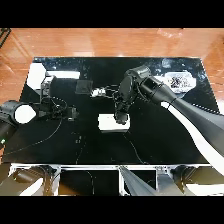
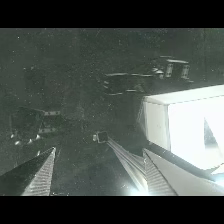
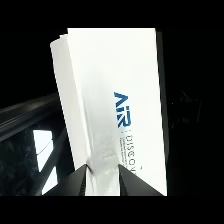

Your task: Fold the box and place the chain.

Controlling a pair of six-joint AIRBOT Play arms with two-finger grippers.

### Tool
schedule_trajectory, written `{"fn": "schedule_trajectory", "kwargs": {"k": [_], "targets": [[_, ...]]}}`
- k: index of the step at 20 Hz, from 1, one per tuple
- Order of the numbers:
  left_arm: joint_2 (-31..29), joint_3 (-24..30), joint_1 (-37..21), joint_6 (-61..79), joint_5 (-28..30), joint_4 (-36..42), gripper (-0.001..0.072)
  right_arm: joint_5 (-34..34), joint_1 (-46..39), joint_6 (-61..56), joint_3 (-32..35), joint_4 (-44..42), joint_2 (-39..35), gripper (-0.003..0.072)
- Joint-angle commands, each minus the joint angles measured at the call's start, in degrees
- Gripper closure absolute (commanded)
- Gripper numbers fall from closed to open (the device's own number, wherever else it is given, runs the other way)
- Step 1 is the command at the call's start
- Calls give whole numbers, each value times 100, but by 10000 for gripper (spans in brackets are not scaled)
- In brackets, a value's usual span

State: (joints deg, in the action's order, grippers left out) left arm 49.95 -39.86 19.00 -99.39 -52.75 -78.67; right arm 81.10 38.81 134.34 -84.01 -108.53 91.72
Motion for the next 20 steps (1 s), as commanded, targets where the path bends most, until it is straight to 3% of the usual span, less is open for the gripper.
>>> {"fn": "schedule_trajectory", "kwargs": {"k": [1, 2, 7, 8, 9, 11, 15, 16, 17, 20], "targets": [[4, 2, -7, 2, 2, -4, 71, -28, 7, -50, 0, 127, 4, 452], [4, 2, -7, 2, 4, -4, 70, -28, 7, -66, 0, 133, 4, 416], [4, 2, -7, 2, 4, -7, 71, -31, 7, -66, 0, 168, 4, 406], [4, 2, -7, 2, 4, -9, 70, -44, 7, -87, 0, 170, 4, 230], [4, 2, -7, 2, 7, -9, 70, -96, 7, -149, 0, 197, 4, 177], [4, 2, -7, 2, 7, -7, 71, -125, 7, -160, 0, 254, 4, 178], [4, 2, -7, 2, 7, -7, 71, -142, 13, -162, 0, 286, 7, 296], [4, 2, -7, 2, 7, -9, 70, -138, 24, -162, 0, 319, 7, 411], [4, 2, -7, 2, 7, -9, 70, -138, 24, -157, 0, 334, 7, 454], [4, 2, -7, 2, 7, -9, 71, -136, 24, -160, 0, 378, 7, 455]]}}
